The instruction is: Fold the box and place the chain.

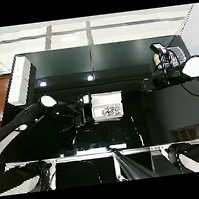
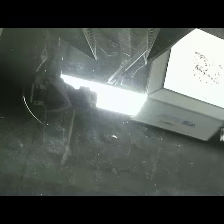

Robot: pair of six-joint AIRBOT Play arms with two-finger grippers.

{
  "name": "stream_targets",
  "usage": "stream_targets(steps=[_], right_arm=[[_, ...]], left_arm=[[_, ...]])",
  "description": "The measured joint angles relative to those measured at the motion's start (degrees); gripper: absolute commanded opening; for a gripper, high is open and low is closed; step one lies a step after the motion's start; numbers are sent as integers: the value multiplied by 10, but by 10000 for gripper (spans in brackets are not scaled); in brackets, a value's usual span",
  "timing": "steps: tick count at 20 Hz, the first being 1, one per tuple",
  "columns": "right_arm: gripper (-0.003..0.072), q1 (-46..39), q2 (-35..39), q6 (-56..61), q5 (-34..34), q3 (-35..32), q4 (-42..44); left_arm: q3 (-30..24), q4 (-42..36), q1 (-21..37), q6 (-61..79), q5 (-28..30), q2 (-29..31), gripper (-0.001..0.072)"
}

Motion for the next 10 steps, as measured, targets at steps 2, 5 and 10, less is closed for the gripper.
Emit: stream_targets(steps=[2,5,10], right_arm=[[366,0,0,0,-2,0,5],[366,9,-1,0,-19,0,18],[666,38,-25,2,-129,0,67]], left_arm=[[2,-7,-2,10,0,-5,719],[4,-14,-11,21,6,-9,695],[5,-19,-27,26,25,-12,405]])
